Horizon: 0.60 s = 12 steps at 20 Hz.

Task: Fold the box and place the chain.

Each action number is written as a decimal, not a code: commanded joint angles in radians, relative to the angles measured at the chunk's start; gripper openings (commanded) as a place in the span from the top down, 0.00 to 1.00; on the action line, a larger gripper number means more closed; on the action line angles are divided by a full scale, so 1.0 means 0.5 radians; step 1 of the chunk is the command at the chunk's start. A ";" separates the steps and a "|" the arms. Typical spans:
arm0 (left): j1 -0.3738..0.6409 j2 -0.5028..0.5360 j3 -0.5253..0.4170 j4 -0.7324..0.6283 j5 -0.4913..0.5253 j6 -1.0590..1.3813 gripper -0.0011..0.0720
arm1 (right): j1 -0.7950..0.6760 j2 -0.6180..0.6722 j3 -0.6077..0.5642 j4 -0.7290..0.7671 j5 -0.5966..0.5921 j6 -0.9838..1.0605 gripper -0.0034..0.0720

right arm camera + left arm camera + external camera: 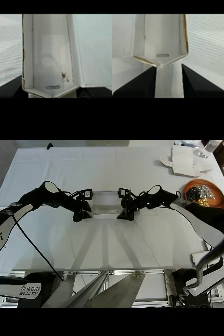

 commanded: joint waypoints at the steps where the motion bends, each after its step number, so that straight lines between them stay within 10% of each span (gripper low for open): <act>1: -0.012 -0.037 0.000 -0.012 -0.008 0.002 0.52 | 0.001 0.001 -0.001 0.001 0.001 0.001 0.35; 12: -0.012 -0.036 0.000 -0.014 0.148 0.002 0.72 | 0.001 0.000 -0.001 0.001 0.001 0.001 0.35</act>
